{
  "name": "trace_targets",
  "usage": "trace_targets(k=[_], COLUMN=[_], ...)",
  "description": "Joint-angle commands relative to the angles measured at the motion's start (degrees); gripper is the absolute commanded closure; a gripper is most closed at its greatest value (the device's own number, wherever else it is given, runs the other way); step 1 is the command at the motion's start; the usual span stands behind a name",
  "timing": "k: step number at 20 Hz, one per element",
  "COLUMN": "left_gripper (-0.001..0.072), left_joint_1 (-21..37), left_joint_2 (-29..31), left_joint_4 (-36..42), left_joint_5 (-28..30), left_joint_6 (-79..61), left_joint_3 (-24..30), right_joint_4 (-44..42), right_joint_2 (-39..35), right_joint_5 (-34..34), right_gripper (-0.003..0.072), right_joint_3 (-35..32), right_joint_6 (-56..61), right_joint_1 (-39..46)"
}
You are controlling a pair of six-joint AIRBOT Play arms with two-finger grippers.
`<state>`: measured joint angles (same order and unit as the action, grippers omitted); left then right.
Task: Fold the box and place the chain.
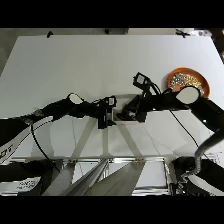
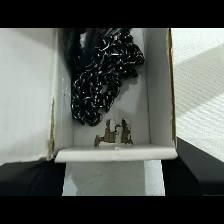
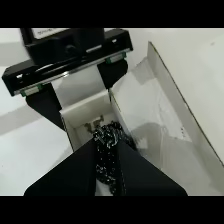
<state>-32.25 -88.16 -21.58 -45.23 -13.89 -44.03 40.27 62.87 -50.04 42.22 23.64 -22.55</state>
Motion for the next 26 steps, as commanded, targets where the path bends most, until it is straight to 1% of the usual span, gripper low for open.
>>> trace_targets(k=[1,2,4,5,8,9,10,11,14,15,16,17,18,20,21,24,26], left_gripper=[0.0343,0.0343,0.0343,0.0343,0.0343,0.0343,0.0343,0.0343,0.0343,0.0343,0.0343,0.0343,0.0343,0.0343,0.0343,0.0343,0.0343], left_joint_1=[0.0,0.0,0.0,0.0,0.0,0.0,0.0,0.0,0.0,0.0,0.0,0.0,0.0,0.0,0.0,0.0,0.0], left_joint_2=[0.0,0.0,0.0,0.0,0.0,0.0,0.0,0.0,0.0,0.0,0.0,0.0,0.0,0.0,0.0,0.0,0.0], left_joint_4=[0.0,0.0,0.0,0.0,0.0,0.0,0.0,0.0,0.0,0.0,0.0,0.0,0.0,0.0,0.0,0.0,0.0], left_joint_5=[0.0,0.0,0.0,0.0,0.0,0.0,0.0,0.0,0.0,0.0,0.0,0.0,0.0,0.0,0.0,0.0,0.0], left_joint_6=[0.0,0.0,0.0,0.0,0.0,0.0,0.0,0.0,0.0,0.0,0.0,0.0,0.0,0.0,0.0,0.0,0.0], left_joint_3=[0.0,0.0,0.0,0.0,0.0,0.0,0.0,0.0,0.0,0.0,0.0,0.0,0.0,0.0,0.0,0.0,0.0], right_joint_4=[-0.2,-0.2,-0.2,-0.2,-0.1,0.1,0.3,0.5,1.1,2.3,3.1,3.5,3.5,3.5,3.5,3.5,3.5], right_joint_2=[6.6,7.7,9.5,10.1,9.6,9.1,8.5,7.8,4.7,3.7,3.1,3.1,3.1,3.1,3.1,4.0,6.5], right_joint_5=[0.6,0.5,-0.3,-0.5,-2.0,-2.7,-3.3,-3.4,-6.1,-8.2,-10.9,-14.3,-16.7,-19.1,-18.9,-16.9,-16.4], right_gripper=[0.0678,0.0673,0.0583,0.0561,0.055,0.0465,0.0329,0.0286,0.029,0.031,0.0386,0.0428,0.0448,0.063,0.0678,0.0678,0.0678], right_joint_3=[0.0,0.0,0.0,0.0,0.0,0.0,0.1,0.1,1.6,3.0,5.0,7.5,9.7,13.6,15.0,17.6,19.7], right_joint_6=[2.4,3.5,4.7,5.0,5.0,5.0,5.0,5.1,5.1,5.3,6.1,6.5,6.6,6.6,6.6,6.6,7.8], right_joint_1=[-1.0,-1.0,-1.0,-1.0,-0.9,-0.9,-0.9,-0.9,-0.9,-0.8,-0.2,0.9,2.1,4.6,5.9,9.3,11.0])
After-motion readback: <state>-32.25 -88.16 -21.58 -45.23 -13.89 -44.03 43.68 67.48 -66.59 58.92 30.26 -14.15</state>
